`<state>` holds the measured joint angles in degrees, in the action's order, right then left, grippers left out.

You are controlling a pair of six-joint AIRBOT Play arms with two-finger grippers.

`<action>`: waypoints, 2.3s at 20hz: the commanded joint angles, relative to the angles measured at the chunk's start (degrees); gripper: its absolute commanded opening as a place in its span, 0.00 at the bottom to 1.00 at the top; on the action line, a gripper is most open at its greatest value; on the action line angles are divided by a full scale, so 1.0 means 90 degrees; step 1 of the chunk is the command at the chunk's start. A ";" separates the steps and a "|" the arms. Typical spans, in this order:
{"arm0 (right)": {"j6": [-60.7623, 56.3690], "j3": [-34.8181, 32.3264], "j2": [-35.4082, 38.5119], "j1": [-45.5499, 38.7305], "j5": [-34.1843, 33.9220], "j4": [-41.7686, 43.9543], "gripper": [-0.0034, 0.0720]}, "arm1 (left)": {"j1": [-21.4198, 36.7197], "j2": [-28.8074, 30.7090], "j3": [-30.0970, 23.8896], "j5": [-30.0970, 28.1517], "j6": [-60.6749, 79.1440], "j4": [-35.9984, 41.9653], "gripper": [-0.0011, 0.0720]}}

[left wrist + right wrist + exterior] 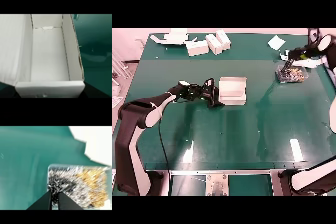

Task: Fold the box and place the chain.

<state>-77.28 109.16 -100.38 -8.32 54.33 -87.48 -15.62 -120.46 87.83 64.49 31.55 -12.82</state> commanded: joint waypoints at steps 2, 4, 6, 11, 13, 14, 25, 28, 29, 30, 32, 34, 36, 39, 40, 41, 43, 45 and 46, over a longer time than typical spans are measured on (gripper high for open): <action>-0.0032 0.0019 0.0976 0.0279 0.0396 -0.0602 0.06 | 0.0007 0.0002 0.0007 -0.0046 0.0002 -0.0002 0.40; -0.0029 0.0019 0.1428 0.0386 0.0452 -0.0690 0.06 | 0.0007 0.0002 0.0007 -0.0049 0.0002 -0.0002 0.40; -0.0027 0.0019 0.1880 0.0508 0.0452 -0.0697 0.06 | 0.0007 0.0002 0.0007 -0.0049 0.0002 -0.0002 0.40; -0.0007 0.0019 0.2873 0.0923 0.0508 -0.0821 0.06 | 0.0007 0.0002 0.0007 -0.0049 0.0005 -0.0002 0.40; -0.0007 0.0017 0.3169 0.1158 0.0585 -0.0838 0.06 | 0.0007 0.0002 0.0007 -0.0049 0.0005 -0.0002 0.40; -0.0005 0.0017 0.3288 0.1302 0.0636 -0.0838 0.06 | 0.0007 0.0002 0.0010 -0.0049 0.0002 -0.0002 0.40; 0.0044 -0.0051 0.3507 0.2875 0.1338 -0.0835 0.06 | 0.0007 0.0002 0.0007 -0.0049 0.0002 -0.0002 0.40; 0.0036 -0.0374 0.3504 0.3172 0.1341 -0.0823 0.06 | 0.0007 0.0002 0.0007 -0.0049 0.0002 -0.0002 0.40; 0.0034 -0.0532 0.3504 0.3235 0.1348 -0.0780 0.06 | 0.0007 0.0002 0.0007 -0.0049 0.0002 -0.0002 0.40; -0.0012 -0.0690 0.3504 0.3308 0.1358 -0.0733 0.06 | 0.0007 0.0002 0.0007 -0.0049 0.0002 -0.0002 0.40; -0.0032 -0.0942 0.3504 0.3429 0.1350 -0.0612 0.06 | 0.0007 0.0002 0.0007 -0.0049 0.0002 -0.0002 0.40; -0.0034 -0.1151 0.3504 0.3529 0.1314 -0.0403 0.06 | 0.0007 0.0002 0.0007 -0.0049 0.0005 -0.0002 0.40; -0.0032 -0.1341 0.3504 0.3611 0.1292 -0.0267 0.06 | 0.0007 0.0005 0.0007 -0.0049 0.0005 -0.0002 0.40; -0.0029 -0.1700 0.3500 0.3640 0.1042 0.0146 0.06 | 0.0007 0.0002 0.0007 -0.0049 0.0002 -0.0002 0.40; -0.0029 -0.1829 0.3490 0.3653 0.0947 0.0299 0.06 | 0.0007 0.0002 0.0007 -0.0049 0.0002 -0.0002 0.40; -0.0032 -0.1950 0.3466 0.3657 0.0874 0.0347 0.06 | 0.0007 0.0002 0.0007 -0.0049 0.0002 -0.0002 0.40; -0.0032 -0.2132 0.3390 0.3689 0.0823 0.0447 0.06 | 0.0007 0.0002 0.0007 -0.0046 0.0002 -0.0002 0.40; -0.0027 -0.2290 0.3315 0.3706 0.0775 0.0733 0.06 | 0.0007 0.0002 0.0007 -0.0049 0.0002 -0.0002 0.40; -0.0027 -0.2365 0.3293 0.3728 0.0729 0.0792 0.06 | 0.0007 0.0002 0.0007 -0.0049 0.0002 -0.0002 0.40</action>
<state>-77.56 89.97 -70.11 24.86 62.08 -83.44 -15.62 -120.46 87.85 64.05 31.57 -12.82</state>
